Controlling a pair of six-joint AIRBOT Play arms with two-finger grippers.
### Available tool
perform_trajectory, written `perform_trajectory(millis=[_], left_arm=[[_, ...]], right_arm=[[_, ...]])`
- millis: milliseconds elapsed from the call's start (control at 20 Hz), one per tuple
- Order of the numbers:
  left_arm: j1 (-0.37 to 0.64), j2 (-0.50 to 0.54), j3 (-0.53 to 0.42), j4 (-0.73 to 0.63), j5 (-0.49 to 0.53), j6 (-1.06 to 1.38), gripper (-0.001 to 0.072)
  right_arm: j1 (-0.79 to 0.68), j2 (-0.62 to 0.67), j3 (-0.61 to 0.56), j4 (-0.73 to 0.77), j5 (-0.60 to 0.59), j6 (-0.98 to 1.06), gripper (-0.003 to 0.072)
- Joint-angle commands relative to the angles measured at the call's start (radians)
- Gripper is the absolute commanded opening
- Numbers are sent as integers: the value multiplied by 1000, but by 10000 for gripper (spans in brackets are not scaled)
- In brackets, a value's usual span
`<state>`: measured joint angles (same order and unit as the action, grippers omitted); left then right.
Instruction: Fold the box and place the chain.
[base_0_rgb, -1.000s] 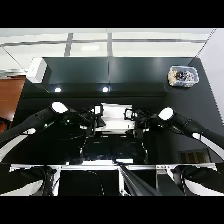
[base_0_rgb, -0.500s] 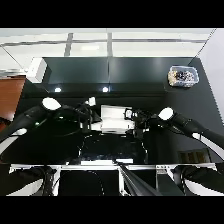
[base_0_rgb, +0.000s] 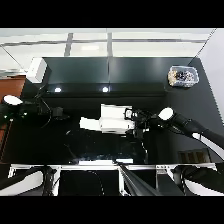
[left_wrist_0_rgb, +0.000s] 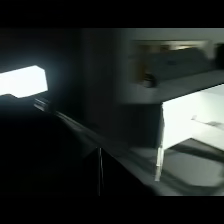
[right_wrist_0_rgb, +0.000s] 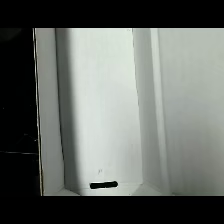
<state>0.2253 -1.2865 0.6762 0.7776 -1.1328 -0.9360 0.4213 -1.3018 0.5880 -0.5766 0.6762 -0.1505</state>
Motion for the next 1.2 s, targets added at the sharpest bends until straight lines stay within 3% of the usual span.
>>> perform_trajectory(millis=[0, 350, 550, 700, 750, 850, 900, 1150], left_arm=[[92, -150, -8, -142, -169, -81, 25], [-230, -209, 9, -134, 7, -115, 25], [-351, -211, 59, -132, -59, 42, 25], [-354, -211, 104, -132, -106, 51, 32], [-346, -211, 122, -132, -119, 50, 132], [-338, -211, 156, -134, -139, 35, 546], [-340, -211, 172, -140, -148, 24, 670], [-441, -211, 223, -130, -140, -44, 687]], right_arm=[[0, 0, 0, 0, 0, 0, 178], [0, 0, 0, 0, 0, 0, 178], [0, 0, 0, 0, 0, 1, 178], [0, 0, 0, 0, 0, 0, 178], [0, 0, 0, 0, 0, 0, 178], [0, 0, 0, 0, 0, 1, 178], [0, 0, 0, 0, 0, 0, 178], [0, 0, 0, 0, 0, 0, 178]])
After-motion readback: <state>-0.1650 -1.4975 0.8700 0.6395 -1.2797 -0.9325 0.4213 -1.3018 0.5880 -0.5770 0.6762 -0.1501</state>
